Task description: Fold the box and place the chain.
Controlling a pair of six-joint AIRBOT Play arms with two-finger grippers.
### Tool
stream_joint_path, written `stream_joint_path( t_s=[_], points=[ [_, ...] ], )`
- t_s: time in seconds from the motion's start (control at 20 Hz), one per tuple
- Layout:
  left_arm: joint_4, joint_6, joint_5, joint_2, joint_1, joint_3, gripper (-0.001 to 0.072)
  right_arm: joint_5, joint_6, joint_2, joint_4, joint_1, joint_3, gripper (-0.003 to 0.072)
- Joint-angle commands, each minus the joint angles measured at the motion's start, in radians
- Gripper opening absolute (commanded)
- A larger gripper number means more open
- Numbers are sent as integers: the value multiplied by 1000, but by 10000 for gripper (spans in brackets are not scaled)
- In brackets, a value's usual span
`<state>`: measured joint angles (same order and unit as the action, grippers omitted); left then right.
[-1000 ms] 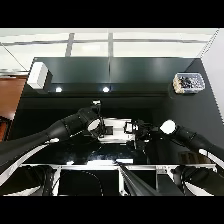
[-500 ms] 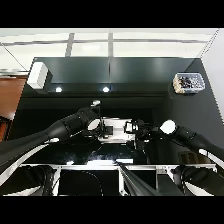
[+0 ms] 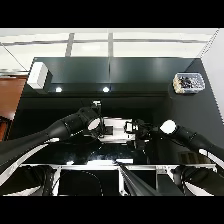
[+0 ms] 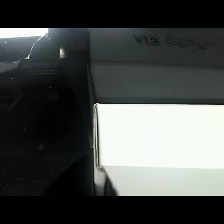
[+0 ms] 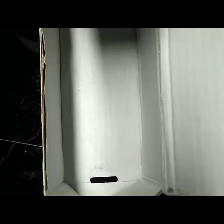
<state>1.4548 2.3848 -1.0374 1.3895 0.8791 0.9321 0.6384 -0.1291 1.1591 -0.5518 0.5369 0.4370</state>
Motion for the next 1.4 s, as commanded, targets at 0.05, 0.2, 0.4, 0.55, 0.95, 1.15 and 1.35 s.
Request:
stream_joint_path(
  t_s=[0.05,0.2,0.4,0.55,0.95,1.15,1.35],
  points=[
    [-1,2,8,0,0,2,25,1,1,0,1,1,0,169],
    [-1,2,9,0,0,2,25,1,1,0,1,1,0,170],
    [0,2,9,0,0,2,25,1,1,0,1,1,0,170],
    [0,2,8,0,0,2,24,1,1,0,1,1,0,170],
    [9,1,3,0,0,2,24,43,51,-68,-34,-2,1,661],
    [35,2,-16,0,0,2,24,89,169,-197,-237,-2,5,659],
    [39,2,-23,0,0,2,23,107,182,-211,-315,-2,4,658]
  ],
)
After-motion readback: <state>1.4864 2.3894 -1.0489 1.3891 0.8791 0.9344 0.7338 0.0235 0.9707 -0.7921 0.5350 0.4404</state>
